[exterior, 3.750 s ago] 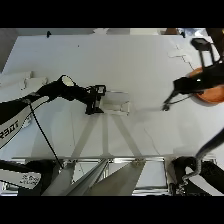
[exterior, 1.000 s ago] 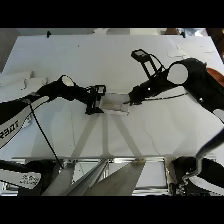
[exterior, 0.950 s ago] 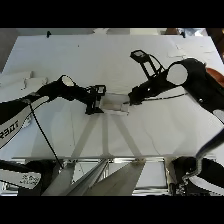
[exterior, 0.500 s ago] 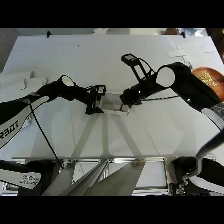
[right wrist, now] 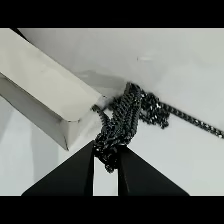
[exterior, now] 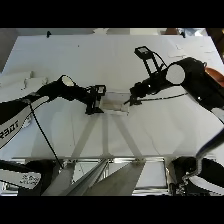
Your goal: Fold the box and place the chain.
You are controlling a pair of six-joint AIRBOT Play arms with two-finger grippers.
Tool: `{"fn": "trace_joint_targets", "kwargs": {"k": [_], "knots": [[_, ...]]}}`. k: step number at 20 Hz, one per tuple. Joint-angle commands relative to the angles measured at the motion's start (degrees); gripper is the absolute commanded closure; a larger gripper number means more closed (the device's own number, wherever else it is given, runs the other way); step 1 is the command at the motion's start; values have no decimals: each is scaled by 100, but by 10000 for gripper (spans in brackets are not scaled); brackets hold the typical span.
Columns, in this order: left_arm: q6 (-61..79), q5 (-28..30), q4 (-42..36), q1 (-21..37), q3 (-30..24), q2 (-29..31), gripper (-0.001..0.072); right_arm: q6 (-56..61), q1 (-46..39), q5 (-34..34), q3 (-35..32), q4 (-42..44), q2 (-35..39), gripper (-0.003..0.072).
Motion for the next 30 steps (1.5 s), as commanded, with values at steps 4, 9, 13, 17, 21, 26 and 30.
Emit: {"fn": "trace_joint_targets", "kwargs": {"k": [4,9,13,17,21,26,30], "knots": [[2,0,2,-2,7,-4,223,-341,170,551,0,157,52,679],[2,2,2,-2,7,-4,223,-859,282,-223,0,1213,-81,679],[2,0,2,-2,7,-4,223,-1165,378,-315,0,1864,-533,678],[2,0,2,-2,7,-4,223,-1150,557,-542,0,1875,-1054,666],[2,0,2,-2,7,-2,223,-1137,560,-660,0,1873,-1187,387],[2,0,2,-2,7,-4,223,-1147,553,-643,2,1847,-916,388],[2,0,2,-2,7,-2,223,-1158,553,-297,2,901,-310,387]]}}
